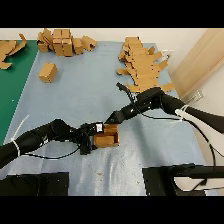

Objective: Fold the box.

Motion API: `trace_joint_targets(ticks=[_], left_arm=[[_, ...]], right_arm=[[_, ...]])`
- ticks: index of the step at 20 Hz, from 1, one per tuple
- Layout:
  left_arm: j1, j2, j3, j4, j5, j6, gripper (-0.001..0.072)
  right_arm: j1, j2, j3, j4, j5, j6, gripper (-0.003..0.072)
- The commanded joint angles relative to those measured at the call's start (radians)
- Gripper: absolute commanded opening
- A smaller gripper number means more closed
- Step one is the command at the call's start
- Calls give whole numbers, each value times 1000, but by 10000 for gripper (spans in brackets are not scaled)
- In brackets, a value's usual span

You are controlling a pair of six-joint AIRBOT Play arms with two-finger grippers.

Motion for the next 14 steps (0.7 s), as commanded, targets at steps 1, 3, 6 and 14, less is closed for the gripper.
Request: trace_joint_targets(ticks=[1,3,6,14], left_arm=[[1,0,0,0,0,0,474],[1,0,0,0,0,0,474],[1,0,0,0,0,0,474],[1,0,0,0,0,0,474]], right_arm=[[76,134,-69,-74,130,-88,1],[128,199,-123,-144,247,-88,1],[187,221,-142,-198,367,-98,2],[315,241,-175,-489,458,71,2]])
